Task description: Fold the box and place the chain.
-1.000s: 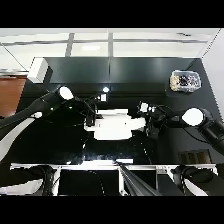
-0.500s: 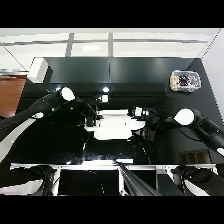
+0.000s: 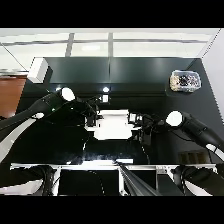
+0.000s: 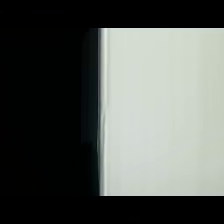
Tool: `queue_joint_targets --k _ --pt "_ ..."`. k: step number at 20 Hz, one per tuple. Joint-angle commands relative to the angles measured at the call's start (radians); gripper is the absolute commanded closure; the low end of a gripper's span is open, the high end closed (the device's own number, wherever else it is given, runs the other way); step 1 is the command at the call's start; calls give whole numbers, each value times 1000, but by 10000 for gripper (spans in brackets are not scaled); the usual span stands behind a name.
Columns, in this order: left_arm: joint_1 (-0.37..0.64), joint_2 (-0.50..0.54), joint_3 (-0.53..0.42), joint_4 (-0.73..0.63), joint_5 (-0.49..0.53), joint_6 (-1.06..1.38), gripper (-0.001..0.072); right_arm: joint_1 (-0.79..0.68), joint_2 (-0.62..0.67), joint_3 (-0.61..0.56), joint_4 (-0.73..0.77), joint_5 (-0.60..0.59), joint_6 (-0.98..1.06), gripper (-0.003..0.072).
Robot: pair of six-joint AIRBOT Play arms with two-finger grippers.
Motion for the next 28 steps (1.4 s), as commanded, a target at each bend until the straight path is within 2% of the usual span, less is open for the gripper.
queue_joint_targets --k 1,5,15,19,28 --pt "0 -1 1 1 6 0 683 44 -38 -14 49 -60 -5 90" --pt "0 -1 1 1 6 0 683 73 -42 -14 82 -123 -35 91" --pt "0 -1 1 1 6 0 683 71 -32 72 62 -135 -41 92" --pt "-1 -1 1 1 6 0 683 70 -29 77 66 -150 -139 92" --pt "-1 0 1 1 5 1 683 0 -30 79 141 -190 -192 92"
